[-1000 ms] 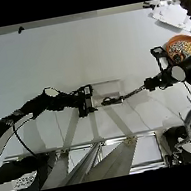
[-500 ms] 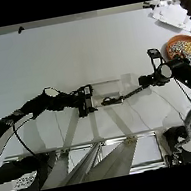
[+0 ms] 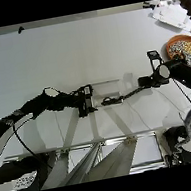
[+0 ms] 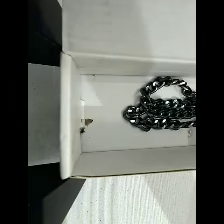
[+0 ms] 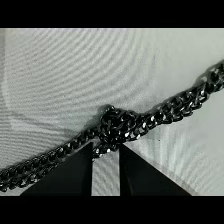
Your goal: Fold the box and place the chain.
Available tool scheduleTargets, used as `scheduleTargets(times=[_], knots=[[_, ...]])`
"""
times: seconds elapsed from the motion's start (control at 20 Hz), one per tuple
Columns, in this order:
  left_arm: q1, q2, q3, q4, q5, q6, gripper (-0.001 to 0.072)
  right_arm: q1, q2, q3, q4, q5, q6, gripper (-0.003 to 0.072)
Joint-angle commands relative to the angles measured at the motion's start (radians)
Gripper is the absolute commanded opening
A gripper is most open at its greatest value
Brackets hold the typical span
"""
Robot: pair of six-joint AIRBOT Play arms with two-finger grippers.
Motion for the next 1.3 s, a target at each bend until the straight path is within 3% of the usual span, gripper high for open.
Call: scheduleTargets(times=[0.0,0.1,0.55,0.65,0.9,1.25], knots=[[0.0,0.001,0.0,0.0,0.0,0.0,0.0325,0.0,-0.002,0.0,0.001,0.023,0.004,0.0146],[0.0,0.001,0.0,0.0,0.0,0.0,0.0325,0.0,-0.002,0.0,0.001,0.035,0.002,0.0023],[0.0,0.001,0.0,0.0,0.0,0.0,0.0325,0.014,0.056,0.001,-0.035,0.014,-0.009,0.0019],[0.0,0.001,0.0,0.0,0.0,0.0,0.0325,-0.007,0.059,0.001,-0.036,0.02,-0.007,0.0245],[0.0,0.001,0.0,0.0,0.0,0.0,0.0325,-0.044,0.058,0.001,-0.005,0.013,0.098,0.0293],[0.0,0.001,0.0,0.0,0.0,0.0,0.0325,-0.026,0.011,0.001,0.017,-0.038,0.138,0.0298]])
